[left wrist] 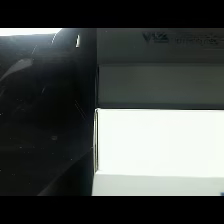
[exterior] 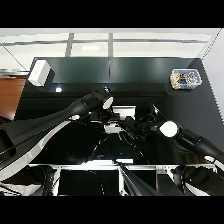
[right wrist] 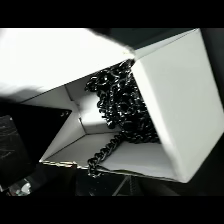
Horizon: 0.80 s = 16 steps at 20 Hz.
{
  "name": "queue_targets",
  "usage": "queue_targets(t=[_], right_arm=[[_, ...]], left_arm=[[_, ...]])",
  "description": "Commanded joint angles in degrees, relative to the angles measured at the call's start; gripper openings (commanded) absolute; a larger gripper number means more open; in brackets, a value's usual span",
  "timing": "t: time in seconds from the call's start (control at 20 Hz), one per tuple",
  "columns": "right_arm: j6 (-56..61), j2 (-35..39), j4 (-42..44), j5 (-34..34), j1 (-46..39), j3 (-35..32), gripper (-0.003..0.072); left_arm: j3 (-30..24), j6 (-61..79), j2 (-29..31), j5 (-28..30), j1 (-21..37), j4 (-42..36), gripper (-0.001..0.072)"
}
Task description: Fold the box and place the chain.
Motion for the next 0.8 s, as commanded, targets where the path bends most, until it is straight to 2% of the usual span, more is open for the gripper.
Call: queue_targets(t=[0.0, 0.05, 0.25, 0.3, 0.35, 0.75], right_arm=[[0.02, -0.02, 0.57, -1.20, 0.63, -0.02, 0.0282], [0.02, -0.02, 0.57, -1.29, 0.68, -0.02, 0.0243], [0.02, -0.02, 0.55, -1.31, 0.79, -0.02, 0.0234], [0.00, -0.02, 0.55, -1.31, 0.79, -0.02, 0.0146], [0.00, -0.02, 0.55, -1.31, 0.81, -0.02, 0.0090], [-0.42, 0.00, 0.52, -0.39, 0.79, 0.00, 0.0057]], left_arm=[[0.04, -0.02, 0.02, -0.02, -0.02, 0.02, 0.0029], [0.04, -0.02, 0.02, -0.02, -0.02, 0.02, 0.0029], [0.04, -0.02, 0.02, 0.02, -0.02, 0.02, 0.0029], [0.04, -0.02, 0.02, 0.02, -0.02, 0.02, 0.0029], [0.04, -0.02, 0.02, 0.02, -0.02, 0.02, 0.0029], [0.04, -0.02, 0.02, 0.00, -0.02, 0.02, 0.0029]])
